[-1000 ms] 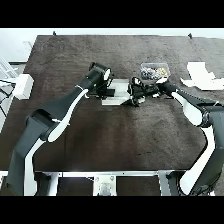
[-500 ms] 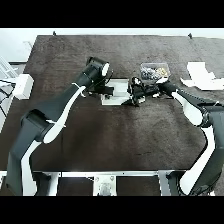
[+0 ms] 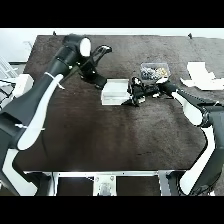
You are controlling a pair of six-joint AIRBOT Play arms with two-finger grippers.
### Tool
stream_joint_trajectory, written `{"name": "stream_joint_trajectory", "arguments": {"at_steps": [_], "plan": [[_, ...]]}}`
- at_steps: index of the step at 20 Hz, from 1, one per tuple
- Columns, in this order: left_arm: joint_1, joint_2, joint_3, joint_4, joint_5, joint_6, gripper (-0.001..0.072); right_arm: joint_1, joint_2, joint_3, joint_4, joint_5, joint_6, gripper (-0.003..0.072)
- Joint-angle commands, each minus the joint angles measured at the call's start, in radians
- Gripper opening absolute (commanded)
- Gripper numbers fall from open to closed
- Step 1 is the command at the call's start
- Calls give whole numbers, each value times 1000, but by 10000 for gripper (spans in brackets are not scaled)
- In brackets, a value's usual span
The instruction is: Fold the box and place the chain.
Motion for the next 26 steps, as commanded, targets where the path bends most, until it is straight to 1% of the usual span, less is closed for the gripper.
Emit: {"name": "stream_joint_trajectory", "arguments": {"at_steps": [1,2,3,4,5,6,7,8,9,12,14,16,20,26], "plan": [[81,18,-98,-137,134,404,607,0,1,0,0,0,0,582],[102,17,-134,-159,151,480,606,0,1,0,0,0,0,582],[128,17,-164,-209,143,550,606,0,1,0,0,0,0,583],[166,17,-195,-291,113,657,606,1,1,0,0,0,0,583],[201,17,-227,-381,103,739,606,1,1,0,0,0,0,583],[231,17,-251,-451,108,758,606,1,1,0,0,0,0,583],[248,17,-274,-480,154,765,607,1,1,0,0,0,0,583],[259,17,-306,-478,203,818,611,0,1,0,0,0,0,582],[266,17,-341,-486,238,937,720,0,1,0,0,0,0,582],[281,17,-452,-632,293,1289,720,1,1,0,0,0,0,583],[281,11,-510,-697,363,1423,720,1,1,0,0,0,0,583],[281,-16,-527,-759,387,1477,720,0,1,0,0,0,0,583],[281,-53,-527,-785,419,1496,720,1,1,0,0,0,0,582],[280,-85,-526,-840,412,1570,720,1,1,0,0,0,0,582]]}}
